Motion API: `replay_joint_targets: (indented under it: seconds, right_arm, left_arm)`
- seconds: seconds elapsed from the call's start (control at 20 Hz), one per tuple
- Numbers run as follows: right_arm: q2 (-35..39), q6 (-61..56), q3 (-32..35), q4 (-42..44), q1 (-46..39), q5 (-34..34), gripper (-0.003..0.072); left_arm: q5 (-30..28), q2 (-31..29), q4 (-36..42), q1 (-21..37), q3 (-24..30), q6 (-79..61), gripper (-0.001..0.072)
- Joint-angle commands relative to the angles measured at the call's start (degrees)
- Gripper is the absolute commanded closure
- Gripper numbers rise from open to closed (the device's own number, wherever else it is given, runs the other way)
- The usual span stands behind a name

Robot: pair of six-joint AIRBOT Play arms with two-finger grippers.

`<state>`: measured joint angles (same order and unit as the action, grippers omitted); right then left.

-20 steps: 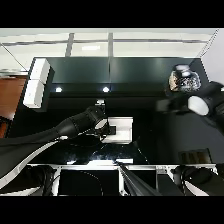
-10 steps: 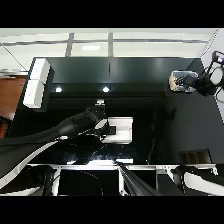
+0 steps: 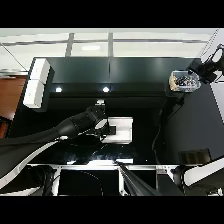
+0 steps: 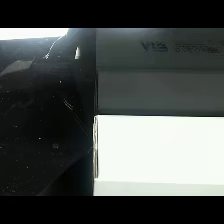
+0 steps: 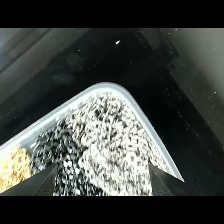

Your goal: Fold the box and place the chain.

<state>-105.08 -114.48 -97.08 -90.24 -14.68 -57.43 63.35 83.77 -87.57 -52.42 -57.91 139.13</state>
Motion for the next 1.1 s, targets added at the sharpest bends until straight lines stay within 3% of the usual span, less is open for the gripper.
replay_joint_targets:
  seconds: [0.0, 0.3, 0.4, 0.45, 0.5, 0.7, 1.05]
  right_arm:
    - [-4.1, -2.0, -2.8, -0.9, -0.2, -1.1, 0.0055]
    - [-7.4, -4.3, -2.8, -0.8, -0.2, -2.1, 0.0062]
    - [-7.3, -3.1, -3.0, -0.7, -0.2, -4.2, 0.0480]
    - [-7.1, -1.1, -3.5, -0.7, -0.2, -6.4, 0.0631]
    - [-6.8, 0.5, -4.3, -0.9, -0.2, -8.9, 0.0676]
    - [-1.5, 10.4, -5.7, -0.7, -0.3, -13.3, 0.0679]
    - [21.9, 22.1, -5.7, 5.5, -0.3, -9.8, 0.0683]
  left_arm:
    - [0.0, 0.0, 0.0, 0.0, 0.0, 0.0, 0.0681]
    - [0.0, 0.0, 0.0, 0.0, 0.0, 0.0, 0.0681]
    - [0.0, 0.0, 0.0, 0.0, 0.0, 0.0, 0.0681]
    - [0.0, 0.0, 0.0, 0.0, 0.0, 0.0, 0.0681]
    - [0.0, 0.0, 0.0, 0.0, 0.0, 0.0, 0.0681]
    - [0.2, 0.0, 0.0, 0.0, 0.0, 0.0, 0.0681]
    - [0.1, 0.0, 0.0, 0.0, 0.0, 0.0, 0.0681]
